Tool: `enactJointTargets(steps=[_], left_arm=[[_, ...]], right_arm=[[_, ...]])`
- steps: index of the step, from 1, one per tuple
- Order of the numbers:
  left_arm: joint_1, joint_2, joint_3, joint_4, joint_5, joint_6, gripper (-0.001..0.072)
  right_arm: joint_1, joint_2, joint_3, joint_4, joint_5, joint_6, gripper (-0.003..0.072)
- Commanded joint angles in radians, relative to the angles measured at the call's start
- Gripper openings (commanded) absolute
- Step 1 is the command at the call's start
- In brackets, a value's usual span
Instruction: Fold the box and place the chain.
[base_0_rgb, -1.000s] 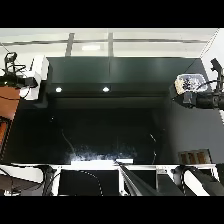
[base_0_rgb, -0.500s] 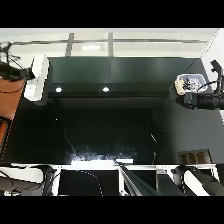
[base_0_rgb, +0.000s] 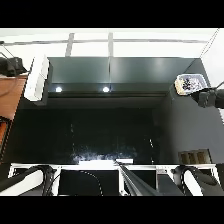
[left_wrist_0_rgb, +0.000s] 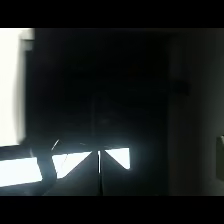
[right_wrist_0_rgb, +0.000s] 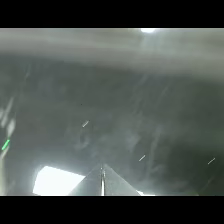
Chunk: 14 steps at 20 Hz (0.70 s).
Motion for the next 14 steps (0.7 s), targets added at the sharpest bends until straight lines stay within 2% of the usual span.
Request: enactJointTargets(steps=[1, 4, 6, 8, 14], left_arm=[[-0.148, 0.265, -0.305, -0.047, 0.234, 0.043, 0.0021], [-0.23, 0.472, -0.61, -0.046, 0.437, 0.043, 0.0022], [-0.219, 0.552, -0.75, -0.045, 0.517, 0.037, 0.0022], [-0.185, 0.577, -0.801, -0.046, 0.517, 0.035, 0.0023], [-0.167, 0.575, -0.807, -0.047, 0.475, 0.035, 0.0024]], right_arm=[[0.0, 0.096, -0.162, 0.023, -0.213, -0.115, 0.0012], [0.0, 0.095, -0.326, 0.02, -0.371, -0.115, 0.001], [0.0, 0.095, -0.377, 0.02, -0.472, -0.115, 0.001], [0.0, 0.095, -0.379, 0.021, -0.499, -0.115, 0.001], [0.0, 0.095, -0.379, 0.022, -0.499, -0.115, 0.001]])
